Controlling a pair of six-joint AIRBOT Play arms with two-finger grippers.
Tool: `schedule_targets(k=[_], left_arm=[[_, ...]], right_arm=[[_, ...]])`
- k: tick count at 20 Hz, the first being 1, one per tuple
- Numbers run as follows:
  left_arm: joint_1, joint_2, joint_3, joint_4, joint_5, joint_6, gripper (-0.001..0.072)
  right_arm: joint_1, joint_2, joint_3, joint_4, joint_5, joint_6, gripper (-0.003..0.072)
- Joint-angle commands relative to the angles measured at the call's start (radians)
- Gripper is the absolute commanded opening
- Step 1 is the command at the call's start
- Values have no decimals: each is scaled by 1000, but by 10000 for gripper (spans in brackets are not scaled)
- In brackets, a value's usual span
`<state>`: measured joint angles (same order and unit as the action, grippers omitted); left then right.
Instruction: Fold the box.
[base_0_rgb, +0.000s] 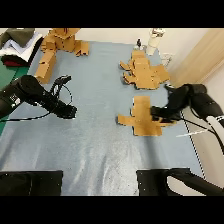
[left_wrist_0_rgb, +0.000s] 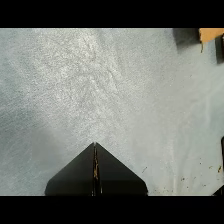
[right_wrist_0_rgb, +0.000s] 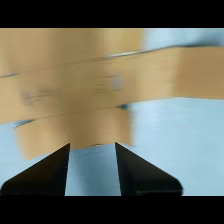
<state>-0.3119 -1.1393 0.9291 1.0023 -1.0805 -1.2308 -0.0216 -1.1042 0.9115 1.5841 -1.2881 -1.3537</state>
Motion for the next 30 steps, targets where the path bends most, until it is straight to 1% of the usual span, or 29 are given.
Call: schedule_targets(k=[1, 3, 4, 7, 9, 13, 14, 15, 17, 20, 22, 24, 25, 27, 28, 30], left_arm=[[0, 0, 0, 0, 0, 0, 13], [0, 0, 0, -1, 6, 0, 13], [0, 0, 0, -3, 16, 0, 13], [0, 0, 0, -9, 34, 0, 12], [0, 0, 0, -15, 35, 0, 13], [0, -1, 0, -15, 34, 0, 13], [0, -1, 0, -18, 33, 0, 12], [0, -1, 0, -22, 33, 0, 13], [0, -1, 0, -24, 30, 0, 13], [0, -1, 0, -62, 31, 0, 13], [0, -1, 0, -64, 31, 0, 12], [0, -1, 0, -64, 31, 0, 13], [0, -1, 0, -64, 32, 0, 13], [0, -1, 0, -64, 32, 0, 13], [0, -1, 0, -64, 31, 0, 13], [0, -1, 0, -64, 32, 1, 13]], right_arm=[[-220, 0, 6, -138, -1, -81, 469], [-341, 0, 6, -123, 51, -183, 469], [-390, -3, 6, -89, 76, -254, 468], [-503, -55, 6, 89, 131, -440, 468], [-537, -114, 13, 203, 145, -548, 468], [-539, -193, 16, 421, 147, -751, 460], [-539, -206, 16, 441, 147, -768, 426], [-539, -220, 16, 449, 147, -780, 402], [-539, -253, 16, 471, 136, -806, 403], [-538, -293, 16, 485, 122, -811, 402], [-537, -272, 42, 485, 116, -809, 403], [-541, -230, 92, 478, 109, -808, 404], [-540, -210, 124, 454, 110, -792, 407], [-540, -196, 175, 348, 110, -750, 418], [-541, -196, 184, 290, 112, -720, 466], [-541, -213, 183, 248, 105, -704, 469]])
